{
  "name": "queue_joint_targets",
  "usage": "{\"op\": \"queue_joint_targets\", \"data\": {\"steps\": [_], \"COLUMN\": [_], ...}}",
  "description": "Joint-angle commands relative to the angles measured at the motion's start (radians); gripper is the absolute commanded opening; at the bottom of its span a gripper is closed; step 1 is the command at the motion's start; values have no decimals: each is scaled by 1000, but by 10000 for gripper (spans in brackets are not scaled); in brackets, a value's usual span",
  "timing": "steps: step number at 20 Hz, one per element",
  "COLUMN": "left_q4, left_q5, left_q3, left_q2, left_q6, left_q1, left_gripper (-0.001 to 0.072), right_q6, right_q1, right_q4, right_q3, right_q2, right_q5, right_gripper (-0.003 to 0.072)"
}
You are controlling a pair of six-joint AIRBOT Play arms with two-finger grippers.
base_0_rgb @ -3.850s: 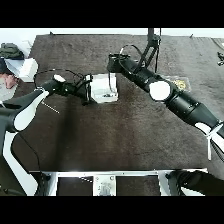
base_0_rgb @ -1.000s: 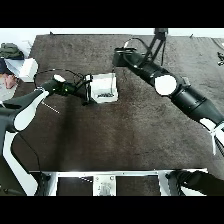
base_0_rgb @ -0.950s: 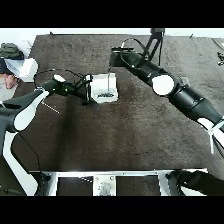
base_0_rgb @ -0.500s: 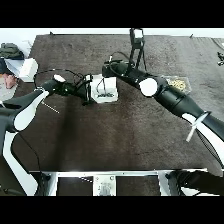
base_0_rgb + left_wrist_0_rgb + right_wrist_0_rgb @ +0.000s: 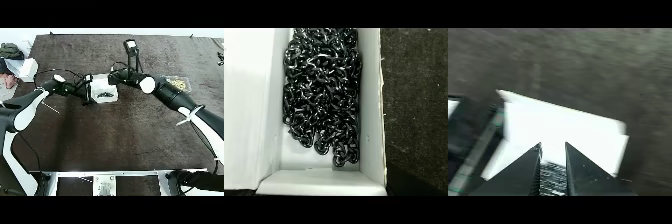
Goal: Fold the box and place the chain.
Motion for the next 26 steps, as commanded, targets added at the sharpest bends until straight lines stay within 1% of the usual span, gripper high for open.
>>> {"op": "queue_joint_targets", "data": {"steps": [1,2,5,6,8,9,10,13,15,16,18,20,22,26], "left_q4": [0,0,0,0,0,0,0,0,0,0,0,0,0,0], "left_q5": [0,0,0,0,0,0,0,0,0,0,-1,0,0,0], "left_q3": [0,0,0,0,0,0,0,0,0,0,0,0,0,0], "left_q2": [0,0,0,0,0,0,0,0,0,0,0,0,0,0], "left_q6": [0,0,0,0,0,0,0,0,0,1,0,0,0,0], "left_q1": [0,0,0,0,0,0,0,0,0,0,0,0,0,0], "left_gripper": [462,462,462,462,462,462,462,462,462,463,462,462,462,462], "right_q6": [-192,-266,-537,-598,-613,-593,-542,-613,-657,-684,-711,-746,-810,-848], "right_q1": [-105,-143,-278,-317,-372,-397,-415,-420,-420,-420,-417,-402,-374,-319], "right_q4": [85,160,492,561,569,575,600,616,633,651,676,675,674,645], "right_q3": [92,136,278,315,341,341,341,348,406,447,516,559,572,577], "right_q2": [-53,-84,-206,-245,-274,-274,-274,-288,-345,-384,-446,-484,-504,-534], "right_q5": [148,193,437,476,422,422,459,463,526,573,627,655,659,684], "right_gripper": [219,218,217,218,219,219,219,218,211,148,148,147,70,71]}}
